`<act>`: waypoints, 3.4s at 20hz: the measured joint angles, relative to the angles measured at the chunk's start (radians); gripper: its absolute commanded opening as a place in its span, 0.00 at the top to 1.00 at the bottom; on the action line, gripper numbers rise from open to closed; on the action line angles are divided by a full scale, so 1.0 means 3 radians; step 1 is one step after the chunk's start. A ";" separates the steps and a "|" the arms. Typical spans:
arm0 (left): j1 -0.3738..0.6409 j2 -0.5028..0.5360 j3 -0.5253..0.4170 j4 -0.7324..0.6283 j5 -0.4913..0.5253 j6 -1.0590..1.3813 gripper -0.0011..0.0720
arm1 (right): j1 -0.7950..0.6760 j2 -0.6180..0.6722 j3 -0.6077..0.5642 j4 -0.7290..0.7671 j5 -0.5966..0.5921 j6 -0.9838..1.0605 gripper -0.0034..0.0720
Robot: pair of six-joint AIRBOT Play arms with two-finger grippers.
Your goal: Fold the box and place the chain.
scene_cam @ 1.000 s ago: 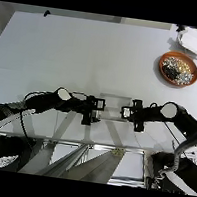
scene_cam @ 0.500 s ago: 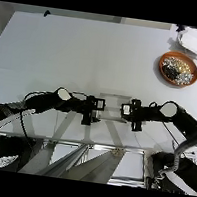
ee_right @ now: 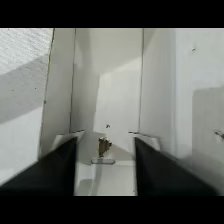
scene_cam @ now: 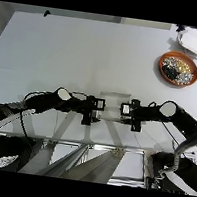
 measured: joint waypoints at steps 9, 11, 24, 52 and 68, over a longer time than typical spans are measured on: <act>-0.0001 0.0000 -0.0001 0.0000 0.0000 -0.0001 0.61 | -0.0484 0.0834 0.0000 -0.0117 0.0178 0.0984 0.92; -0.0001 -0.0001 0.0000 0.0000 0.0000 0.0000 0.61 | -0.0722 0.0985 0.0000 -0.0243 0.0195 0.1755 0.92; 0.0000 0.0000 0.0000 0.0000 -0.0001 0.0001 0.61 | -0.1375 0.1068 -0.0212 -0.1195 0.0492 0.4669 0.92; 0.0000 0.0000 0.0000 0.0000 0.0000 0.0001 0.61 | -0.1033 0.0618 -0.0378 0.0334 0.0577 0.3934 0.60; 0.0000 0.0000 0.0000 0.0000 0.0000 0.0001 0.61 | -0.0844 0.0589 -0.0369 0.0392 0.0511 0.3962 0.32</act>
